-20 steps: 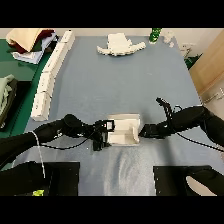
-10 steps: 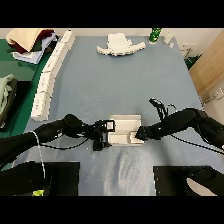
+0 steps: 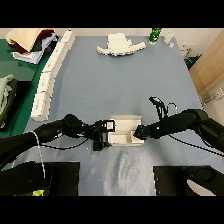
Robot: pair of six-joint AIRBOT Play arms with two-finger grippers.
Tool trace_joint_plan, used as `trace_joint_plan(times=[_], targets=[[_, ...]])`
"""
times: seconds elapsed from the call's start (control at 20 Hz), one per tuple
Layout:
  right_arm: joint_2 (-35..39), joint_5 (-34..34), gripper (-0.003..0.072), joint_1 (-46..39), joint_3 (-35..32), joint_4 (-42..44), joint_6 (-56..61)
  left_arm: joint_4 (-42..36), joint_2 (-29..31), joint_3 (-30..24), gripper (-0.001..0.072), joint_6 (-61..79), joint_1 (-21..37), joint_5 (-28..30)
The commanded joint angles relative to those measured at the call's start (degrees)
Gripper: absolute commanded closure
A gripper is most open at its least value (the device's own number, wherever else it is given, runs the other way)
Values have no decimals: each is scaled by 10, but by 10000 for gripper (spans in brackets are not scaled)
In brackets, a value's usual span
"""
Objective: Fold the box.
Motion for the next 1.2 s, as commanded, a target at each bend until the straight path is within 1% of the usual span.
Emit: trace_joint_plan(times=[0.0, 0.15, 0.2, 0.25, 0.4, 0.55, 0.65, 0.85, 0.9, 0.95, 1.0, 1.05, 1.1, 1.15], targets=[[-11, 24, 121, 50, 6, -47, 82, 0, 0, 0, 184, 0, 0, 0], [-43, 9, 122, 106, 34, -147, 182, 0, 0, 0, 184, 0, 0, 0], [-55, -1, 131, 128, 48, -181, 219, 0, 0, 0, 184, 0, 0, 0], [-68, -15, 174, 149, 62, -215, 255, 0, 0, 0, 184, 0, 0, 0], [-118, -61, 178, 208, 105, -290, 330, 0, 0, 0, 184, 0, 0, 0], [-169, -68, 178, 235, 140, -301, 360, 0, 0, 0, 184, 0, 0, 0], [-199, -80, 177, 237, 156, -302, 382, 0, 0, 0, 184, 0, 0, 0], [-224, -85, 183, 237, 164, -307, 417, 0, 0, 0, 184, 0, 0, 0], [-226, -87, 249, 237, 164, -311, 425, 0, 0, 0, 185, 0, 0, 0], [-226, -89, 280, 237, 164, -316, 431, 0, 0, 0, 184, 0, 0, 0], [-226, -94, 354, 237, 164, -323, 437, 0, 0, 0, 185, 0, 0, 0], [-226, -97, 466, 237, 164, -329, 437, 0, 0, 0, 185, 0, 0, 0], [-226, -102, 616, 237, 164, -333, 437, 0, 0, 0, 184, 0, 0, 0], [-226, -106, 679, 237, 164, -336, 437, 0, 0, 0, 184, 0, 0, 0]])
